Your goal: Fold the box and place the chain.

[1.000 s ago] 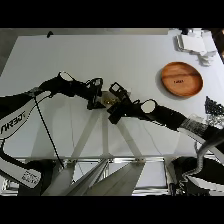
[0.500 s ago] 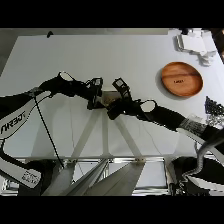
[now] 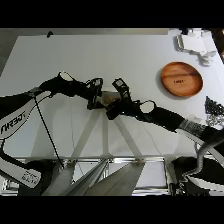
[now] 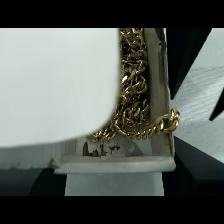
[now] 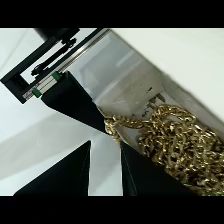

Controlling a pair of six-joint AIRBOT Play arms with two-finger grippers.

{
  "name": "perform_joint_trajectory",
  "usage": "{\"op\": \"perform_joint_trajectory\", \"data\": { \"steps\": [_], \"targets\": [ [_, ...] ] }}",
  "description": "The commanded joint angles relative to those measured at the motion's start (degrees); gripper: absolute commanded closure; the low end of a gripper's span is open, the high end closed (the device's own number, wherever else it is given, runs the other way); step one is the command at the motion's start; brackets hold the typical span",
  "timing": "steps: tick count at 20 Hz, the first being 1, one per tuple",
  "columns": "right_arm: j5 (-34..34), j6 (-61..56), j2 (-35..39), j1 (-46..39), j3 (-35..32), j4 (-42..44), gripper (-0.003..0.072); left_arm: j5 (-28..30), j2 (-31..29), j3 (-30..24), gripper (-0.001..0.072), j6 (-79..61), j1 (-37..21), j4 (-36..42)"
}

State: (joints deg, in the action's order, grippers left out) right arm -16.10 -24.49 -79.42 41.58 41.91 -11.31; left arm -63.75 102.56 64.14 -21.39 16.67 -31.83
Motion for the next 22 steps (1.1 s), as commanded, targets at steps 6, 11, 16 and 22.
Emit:
{"op": "perform_joint_trajectory", "data": {
  "steps": [6,11,16,22],
  "targets": [
    [5.3,0.6,-0.2,1.0,0.0,1.0,0.0495,0.1,0.0,0.0,0.0435,0.2,0.0,0.1],
    [6.7,1.0,-0.8,1.0,0.0,1.0,0.0505,0.1,0.0,0.0,0.0435,0.2,0.0,0.1],
    [8.6,4.5,-0.8,1.0,1.5,0.8,0.0535,0.1,0.0,0.0,0.0435,0.2,0.0,0.1],
    [7.9,5.7,-0.5,1.0,3.5,-0.8,0.0536,0.1,0.0,0.0,0.0435,0.2,0.0,0.1]
  ]
}}
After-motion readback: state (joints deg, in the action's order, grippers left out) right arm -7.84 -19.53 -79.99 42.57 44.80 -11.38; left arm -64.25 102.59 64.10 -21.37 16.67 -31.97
